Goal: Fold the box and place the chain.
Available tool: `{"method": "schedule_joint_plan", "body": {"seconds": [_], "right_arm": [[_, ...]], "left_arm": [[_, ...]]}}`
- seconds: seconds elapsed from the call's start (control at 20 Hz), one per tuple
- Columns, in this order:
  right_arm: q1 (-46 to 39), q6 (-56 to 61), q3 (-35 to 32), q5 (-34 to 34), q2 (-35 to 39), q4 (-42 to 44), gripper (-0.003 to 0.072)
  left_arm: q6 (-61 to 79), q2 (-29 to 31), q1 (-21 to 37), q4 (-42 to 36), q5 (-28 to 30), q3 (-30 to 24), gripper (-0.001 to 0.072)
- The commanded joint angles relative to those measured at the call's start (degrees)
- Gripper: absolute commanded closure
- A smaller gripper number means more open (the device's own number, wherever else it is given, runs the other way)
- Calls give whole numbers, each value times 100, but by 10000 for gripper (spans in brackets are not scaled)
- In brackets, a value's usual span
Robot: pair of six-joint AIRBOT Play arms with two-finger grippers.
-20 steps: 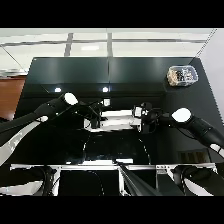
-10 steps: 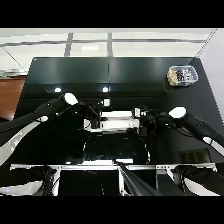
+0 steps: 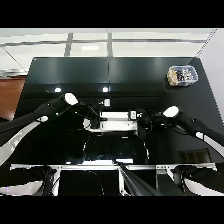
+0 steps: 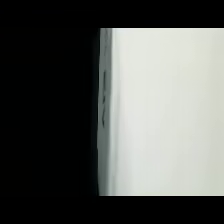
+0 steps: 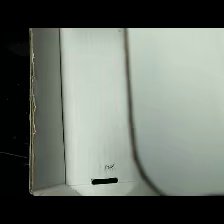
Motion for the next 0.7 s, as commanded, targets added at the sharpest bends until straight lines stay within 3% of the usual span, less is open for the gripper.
{"method": "schedule_joint_plan", "body": {"seconds": [0.0, 0.5, 0.55, 0.6, 0.65], "right_arm": [[127, 350, 90, -81, -98, -387, -19], [127, 542, 149, -138, -151, -428, -16], [129, 542, 149, -140, -151, -428, 98], [138, 546, 149, -144, -151, -428, 146], [138, 544, 149, -146, -151, -431, 146]], "left_arm": [[-7, -2, -2, -7, 15, 0, 683], [-7, -2, 0, -7, 17, 0, 683], [-7, -2, 0, -7, 17, 0, 683], [-7, -2, 0, -7, 17, 0, 683], [-7, -2, 0, -4, 17, 0, 682]]}}
